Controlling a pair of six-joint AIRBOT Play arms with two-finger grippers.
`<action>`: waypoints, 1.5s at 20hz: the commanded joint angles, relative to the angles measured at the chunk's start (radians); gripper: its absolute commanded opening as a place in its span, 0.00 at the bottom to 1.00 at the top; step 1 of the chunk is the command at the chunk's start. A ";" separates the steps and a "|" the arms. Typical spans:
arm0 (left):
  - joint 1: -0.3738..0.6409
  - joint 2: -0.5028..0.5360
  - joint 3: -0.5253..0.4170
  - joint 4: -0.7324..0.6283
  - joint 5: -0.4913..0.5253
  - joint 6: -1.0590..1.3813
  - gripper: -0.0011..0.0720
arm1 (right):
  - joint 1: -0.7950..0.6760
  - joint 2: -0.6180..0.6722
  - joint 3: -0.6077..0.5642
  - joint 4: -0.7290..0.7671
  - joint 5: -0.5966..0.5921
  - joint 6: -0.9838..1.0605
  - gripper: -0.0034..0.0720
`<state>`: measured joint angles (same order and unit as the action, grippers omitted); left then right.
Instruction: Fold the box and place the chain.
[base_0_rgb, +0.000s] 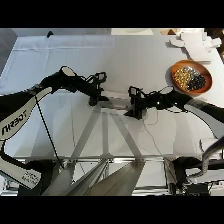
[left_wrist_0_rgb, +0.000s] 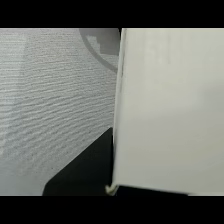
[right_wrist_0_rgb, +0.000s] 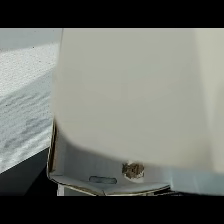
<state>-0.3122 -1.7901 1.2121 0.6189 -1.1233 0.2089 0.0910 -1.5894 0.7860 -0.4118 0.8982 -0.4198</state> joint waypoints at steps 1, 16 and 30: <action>0.000 0.000 0.000 0.000 0.000 0.000 0.03 | 0.001 0.000 0.001 0.000 0.000 0.000 0.66; 0.091 0.073 0.000 0.004 -0.095 -0.012 0.59 | 0.001 0.000 0.001 0.000 0.000 0.000 0.66; 0.085 0.259 -0.021 0.122 -0.261 -0.480 0.03 | 0.001 0.000 0.001 0.000 0.001 0.000 0.66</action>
<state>-0.1696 -1.5372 1.2015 0.7776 -1.4044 -0.2523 0.0914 -1.5894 0.7860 -0.4118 0.8989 -0.4198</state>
